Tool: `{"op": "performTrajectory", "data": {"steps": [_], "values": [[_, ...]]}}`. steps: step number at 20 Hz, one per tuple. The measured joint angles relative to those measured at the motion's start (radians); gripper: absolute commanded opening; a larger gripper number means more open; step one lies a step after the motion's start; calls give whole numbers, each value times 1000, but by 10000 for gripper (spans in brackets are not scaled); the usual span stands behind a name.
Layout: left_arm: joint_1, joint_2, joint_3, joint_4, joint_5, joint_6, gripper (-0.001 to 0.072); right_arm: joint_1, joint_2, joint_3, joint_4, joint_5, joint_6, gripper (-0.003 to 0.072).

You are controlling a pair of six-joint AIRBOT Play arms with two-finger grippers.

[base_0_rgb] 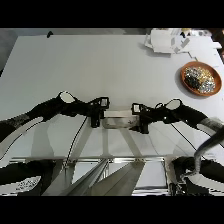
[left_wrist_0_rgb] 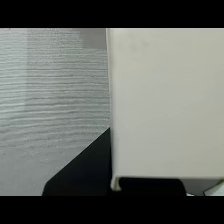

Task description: Fold the box and place the chain.

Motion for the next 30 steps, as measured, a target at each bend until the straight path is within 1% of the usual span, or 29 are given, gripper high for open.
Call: {"op": "performTrajectory", "data": {"steps": [1, 2, 3, 4, 5, 6, 30], "values": [[0, 0, 0, 0, 0, 0, 9, 0, -6, 0, 3, 1, -5, 499], [0, 0, 0, 0, -1, 1, 9, 0, -12, 0, 7, 3, -8, 421], [0, 0, 0, 0, -2, 1, 9, 0, -17, 0, 8, 6, -13, 391], [0, 0, 0, 0, -2, 1, 9, -1, -23, 0, 10, 10, -16, 383], [0, 0, 0, 0, -2, 1, 9, -1, -27, 1, 11, 11, -18, 335], [0, 0, 0, 0, -2, 1, 9, -1, -31, 1, 11, 12, -19, 317], [0, 0, 0, -1, 1, 0, 9, -47, -42, 0, 0, 17, -22, 319]]}}
